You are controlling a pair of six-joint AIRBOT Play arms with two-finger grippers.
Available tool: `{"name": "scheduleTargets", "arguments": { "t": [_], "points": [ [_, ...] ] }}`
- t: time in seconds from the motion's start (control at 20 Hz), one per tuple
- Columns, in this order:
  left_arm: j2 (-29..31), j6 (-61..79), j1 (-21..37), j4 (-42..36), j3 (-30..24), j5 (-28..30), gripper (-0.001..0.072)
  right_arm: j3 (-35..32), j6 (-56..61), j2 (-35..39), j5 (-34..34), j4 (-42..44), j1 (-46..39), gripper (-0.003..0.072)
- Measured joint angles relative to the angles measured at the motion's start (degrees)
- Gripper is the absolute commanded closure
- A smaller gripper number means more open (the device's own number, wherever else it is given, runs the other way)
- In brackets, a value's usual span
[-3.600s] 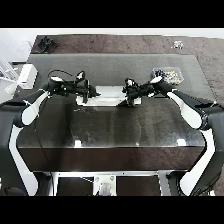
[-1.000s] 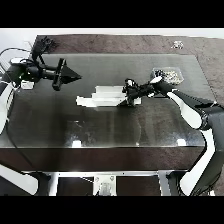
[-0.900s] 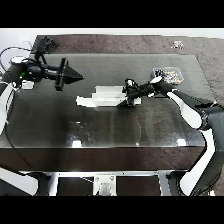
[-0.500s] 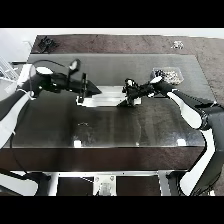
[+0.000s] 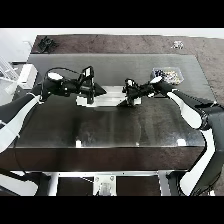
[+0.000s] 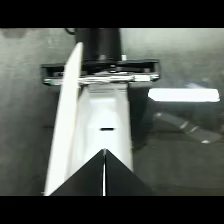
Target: Fold the box and place the chain.
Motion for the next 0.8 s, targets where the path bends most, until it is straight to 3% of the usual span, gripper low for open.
{"name": "scheduleTargets", "arguments": {
  "t": [0.45,0.8],
  "points": [
    [-10.86,-4.70,2.32,-0.17,14.75,2.91,0.0690,-0.02,0.11,0.00,-0.02,0.00,0.00,0.0126],
    [-13.27,-7.04,2.73,0.59,17.42,3.89,0.0690,-0.02,0.04,0.00,-0.04,0.00,0.00,0.0126]
  ]
}}
